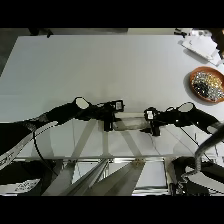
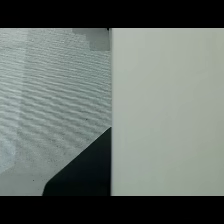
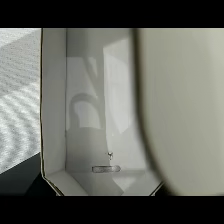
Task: Fold the box and place the chain.
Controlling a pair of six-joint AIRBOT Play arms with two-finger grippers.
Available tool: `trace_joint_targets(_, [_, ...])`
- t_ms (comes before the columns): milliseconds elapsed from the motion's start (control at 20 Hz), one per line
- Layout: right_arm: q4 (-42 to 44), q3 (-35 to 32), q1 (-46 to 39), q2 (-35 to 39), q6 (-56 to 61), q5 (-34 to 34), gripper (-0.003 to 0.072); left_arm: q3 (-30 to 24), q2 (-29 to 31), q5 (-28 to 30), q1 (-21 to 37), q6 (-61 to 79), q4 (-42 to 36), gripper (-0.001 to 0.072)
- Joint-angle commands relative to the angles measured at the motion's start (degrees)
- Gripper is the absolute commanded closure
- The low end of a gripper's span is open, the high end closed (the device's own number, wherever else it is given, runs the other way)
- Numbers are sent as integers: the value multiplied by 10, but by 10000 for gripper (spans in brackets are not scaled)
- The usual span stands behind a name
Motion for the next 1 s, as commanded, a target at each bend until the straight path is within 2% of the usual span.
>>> trace_joint_targets(0, [0,0,0,0,0,0,276,0,1,-7,0,0,0,696])
trace_joint_targets(500, [0,0,0,0,0,0,276,0,1,-5,0,0,0,696])
trace_joint_targets(600, [0,0,0,0,0,0,276,0,1,-5,0,0,0,661])
trace_joint_targets(750, [0,0,0,0,0,0,276,0,1,-7,0,0,0,656])
trace_joint_targets(950, [0,0,0,0,0,0,276,0,2,-7,0,1,0,698])
